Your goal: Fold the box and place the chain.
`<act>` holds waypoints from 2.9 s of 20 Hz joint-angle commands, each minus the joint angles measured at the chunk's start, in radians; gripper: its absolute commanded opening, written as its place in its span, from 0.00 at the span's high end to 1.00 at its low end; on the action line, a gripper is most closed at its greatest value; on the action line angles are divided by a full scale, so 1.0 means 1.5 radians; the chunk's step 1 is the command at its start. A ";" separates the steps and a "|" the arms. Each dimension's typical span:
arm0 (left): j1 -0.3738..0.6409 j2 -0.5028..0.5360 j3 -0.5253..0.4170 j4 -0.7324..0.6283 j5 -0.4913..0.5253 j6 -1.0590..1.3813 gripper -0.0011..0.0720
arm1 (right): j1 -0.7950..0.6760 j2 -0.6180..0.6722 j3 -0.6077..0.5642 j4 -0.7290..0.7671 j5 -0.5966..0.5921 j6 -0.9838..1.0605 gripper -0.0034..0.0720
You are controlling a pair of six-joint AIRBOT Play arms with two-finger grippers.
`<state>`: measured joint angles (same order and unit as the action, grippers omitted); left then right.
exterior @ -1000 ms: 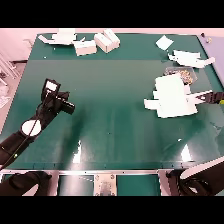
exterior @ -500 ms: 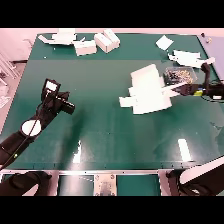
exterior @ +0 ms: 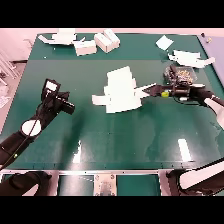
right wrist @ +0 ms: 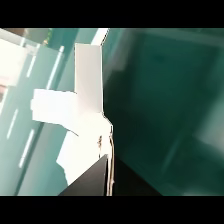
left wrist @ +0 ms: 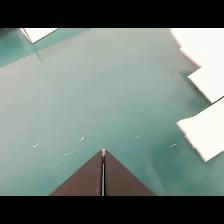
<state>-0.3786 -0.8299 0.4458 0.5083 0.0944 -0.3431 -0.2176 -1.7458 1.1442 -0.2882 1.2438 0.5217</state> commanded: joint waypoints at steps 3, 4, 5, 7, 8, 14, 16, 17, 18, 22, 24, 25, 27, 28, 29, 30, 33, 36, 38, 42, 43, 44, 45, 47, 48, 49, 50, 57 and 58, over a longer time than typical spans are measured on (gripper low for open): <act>0.000 0.001 0.001 0.000 0.000 0.000 0.96 | 0.050 -0.010 -0.025 0.013 -0.142 0.013 0.95; 0.000 0.001 0.001 0.000 0.002 0.000 0.96 | 0.050 -0.010 -0.030 0.013 -0.149 0.013 0.95; 0.000 0.001 0.001 0.000 0.002 0.000 0.96 | 0.051 -0.009 -0.039 0.015 -0.161 0.013 0.95; 0.000 0.001 0.002 0.000 0.001 0.000 0.96 | 0.052 -0.009 -0.063 0.049 -0.174 0.010 0.95; 0.000 0.001 0.002 0.000 0.002 0.000 0.96 | 0.053 -0.007 -0.073 0.070 -0.178 -0.007 0.95; 0.000 0.001 0.002 0.000 0.001 0.000 0.96 | 0.065 0.016 -0.094 0.081 -0.214 -0.035 0.95; 0.000 0.001 0.002 0.000 0.001 0.000 0.96 | 0.064 0.016 -0.094 0.079 -0.213 -0.035 0.95; 0.000 0.001 0.002 0.000 0.001 0.000 0.96 | 0.064 0.016 -0.094 0.075 -0.213 -0.035 0.95; 0.000 0.001 0.002 0.001 0.001 0.001 0.96 | 0.064 0.016 -0.093 0.070 -0.213 -0.035 0.95; 0.000 0.001 0.002 0.060 -0.009 0.002 0.51 | 0.064 0.015 -0.083 0.041 -0.213 -0.034 0.95; 0.000 0.001 0.002 0.061 0.002 0.002 0.41 | 0.065 0.015 -0.079 0.039 -0.213 -0.034 0.95; 0.000 0.001 0.002 0.061 0.003 0.002 0.41 | 0.065 0.015 -0.073 0.026 -0.213 -0.034 0.95; 0.000 0.001 0.002 0.062 0.002 0.002 0.41 | 0.065 0.015 -0.066 0.006 -0.212 -0.029 0.95; 0.000 0.001 0.002 0.062 0.002 0.002 0.41 | 0.065 0.015 -0.066 0.005 -0.208 -0.029 0.95; 0.000 0.001 0.002 0.062 0.002 0.002 0.41 | 0.065 0.015 -0.066 0.005 -0.208 -0.029 0.95; 0.000 0.001 0.002 0.061 0.001 0.002 0.41 | 0.065 0.015 -0.066 0.005 -0.208 -0.030 0.95; 0.000 0.001 0.002 0.061 0.002 0.001 0.41 | 0.066 0.015 -0.066 0.005 -0.208 -0.034 0.95; 0.000 0.001 0.002 0.063 0.002 0.002 0.41 | 0.076 0.016 -0.066 0.005 -0.209 -0.064 0.95; 0.000 0.000 0.002 0.069 0.002 0.003 0.41 | 0.085 0.017 -0.066 0.005 -0.215 -0.077 0.95; 0.000 -0.001 0.002 0.099 0.001 0.002 0.41 | 0.086 0.018 -0.066 0.007 -0.225 -0.090 0.95; 0.000 -0.001 0.002 0.103 0.001 0.002 0.41 | 0.084 0.020 -0.066 0.007 -0.231 -0.089 0.95; 0.000 -0.001 0.002 0.112 0.000 0.002 0.41 | 0.082 0.021 -0.066 0.010 -0.236 -0.089 0.95; 0.000 -0.001 0.002 0.116 -0.001 0.002 0.41 | 0.082 0.024 -0.066 0.011 -0.239 -0.089 0.95; 0.000 -0.001 0.002 0.129 -0.006 0.002 0.41 | 0.082 0.028 -0.066 0.011 -0.239 -0.089 0.95; 0.000 -0.001 0.005 0.131 -0.016 0.002 0.41 | 0.082 0.030 -0.066 0.011 -0.239 -0.089 0.96; 0.000 -0.004 0.013 0.131 -0.032 0.002 0.41 | 0.082 0.033 -0.066 0.011 -0.242 -0.089 0.96; 0.000 -0.014 0.029 0.131 -0.055 0.002 0.41 | 0.082 0.034 -0.066 0.011 -0.244 -0.089 0.95; 0.000 -0.185 0.180 0.127 -0.174 0.009 0.41 | 0.082 0.034 -0.066 0.012 -0.244 -0.085 0.95; 0.000 -0.213 0.200 0.122 -0.186 0.021 0.41 | 0.082 0.034 -0.066 0.012 -0.244 -0.077 0.95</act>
<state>-0.3786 -1.0428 0.6613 0.7025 -0.1040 -0.3313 -0.0948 -1.6958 1.0443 -0.2703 0.8783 0.3912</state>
